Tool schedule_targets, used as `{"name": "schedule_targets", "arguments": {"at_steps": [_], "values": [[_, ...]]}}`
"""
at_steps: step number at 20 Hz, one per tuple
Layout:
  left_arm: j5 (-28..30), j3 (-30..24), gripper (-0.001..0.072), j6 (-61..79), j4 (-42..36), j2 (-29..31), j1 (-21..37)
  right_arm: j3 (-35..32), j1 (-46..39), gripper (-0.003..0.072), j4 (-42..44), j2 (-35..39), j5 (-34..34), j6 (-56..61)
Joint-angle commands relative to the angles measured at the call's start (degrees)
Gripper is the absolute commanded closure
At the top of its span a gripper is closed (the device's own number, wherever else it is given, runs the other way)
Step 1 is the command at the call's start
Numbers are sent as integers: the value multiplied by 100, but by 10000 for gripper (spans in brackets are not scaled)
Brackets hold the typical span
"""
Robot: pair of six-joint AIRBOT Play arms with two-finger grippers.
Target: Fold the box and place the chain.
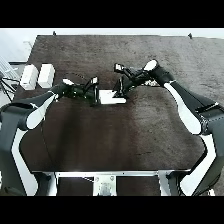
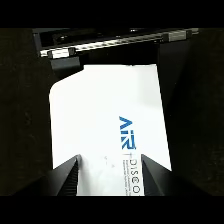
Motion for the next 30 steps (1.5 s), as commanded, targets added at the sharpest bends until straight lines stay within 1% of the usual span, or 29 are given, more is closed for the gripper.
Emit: {"name": "schedule_targets", "arguments": {"at_steps": [1,4,9,11,13,17,19,22,27,28,30], "values": [[0,-2,243,2,2,4,2,4,20,228,-28,-2,-170,-114],[0,-2,244,2,2,4,2,15,31,232,-28,22,-190,-142],[0,-2,244,2,2,4,2,9,-24,327,-22,398,245,-136],[0,-2,244,2,2,4,2,-17,-101,329,2,496,317,-127],[0,-2,244,2,2,4,2,-136,-195,330,96,535,304,-63],[0,-2,244,2,2,4,2,-503,-264,336,774,538,229,-149],[0,-2,243,2,2,4,2,-697,-232,374,796,538,151,-160],[0,-2,243,2,2,4,2,-907,-238,373,800,535,-190,-295],[0,-2,244,2,2,4,2,-914,-232,362,841,535,-474,-605],[0,-2,244,2,2,4,2,-916,-229,313,837,533,-470,-603],[0,-2,243,2,2,4,2,-916,-223,281,833,533,-448,-605]]}}
